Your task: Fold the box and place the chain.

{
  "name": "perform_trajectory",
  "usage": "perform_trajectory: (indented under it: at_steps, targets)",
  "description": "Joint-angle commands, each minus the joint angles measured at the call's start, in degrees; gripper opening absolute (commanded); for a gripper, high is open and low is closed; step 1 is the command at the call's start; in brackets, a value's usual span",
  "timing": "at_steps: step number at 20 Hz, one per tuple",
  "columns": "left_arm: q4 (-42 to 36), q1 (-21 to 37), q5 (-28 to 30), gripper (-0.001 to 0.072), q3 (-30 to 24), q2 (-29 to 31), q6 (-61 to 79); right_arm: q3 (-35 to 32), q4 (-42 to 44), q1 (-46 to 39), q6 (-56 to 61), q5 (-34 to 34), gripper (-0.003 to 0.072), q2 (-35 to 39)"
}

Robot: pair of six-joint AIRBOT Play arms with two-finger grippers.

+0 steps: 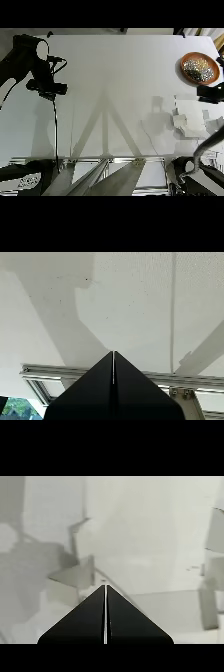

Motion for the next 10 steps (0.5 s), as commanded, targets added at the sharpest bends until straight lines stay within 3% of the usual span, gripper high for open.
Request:
perform_trajectory:
  at_steps: [1,2,3,5,8,10]
  targets:
    - [0.02,0.07,0.02,0.0011,0.00,0.04,0.02,1.70,-8.44,-7.02,0.28,-0.02,0.0020,-0.02]
    - [0.02,0.07,0.02,0.0011,-0.02,0.04,0.02,1.70,-8.81,-8.57,-0.02,-1.29,0.0027,-0.02]
    - [0.02,0.07,0.02,0.0011,-0.02,0.04,0.02,1.70,-8.85,-9.90,-1.55,-2.38,0.0131,-0.07]
    - [0.02,0.07,0.02,0.0011,-0.02,0.04,0.02,1.70,-8.31,-11.43,-6.84,-2.95,0.0531,-0.92]
    - [0.02,0.07,0.02,0.0011,0.00,0.04,0.02,1.68,-10.29,-11.80,-8.46,-0.59,0.0532,-6.10]
    - [0.02,0.07,0.02,0.0011,-0.02,0.04,0.02,1.68,-13.62,-11.80,-8.48,1.70,0.0470,-10.47]
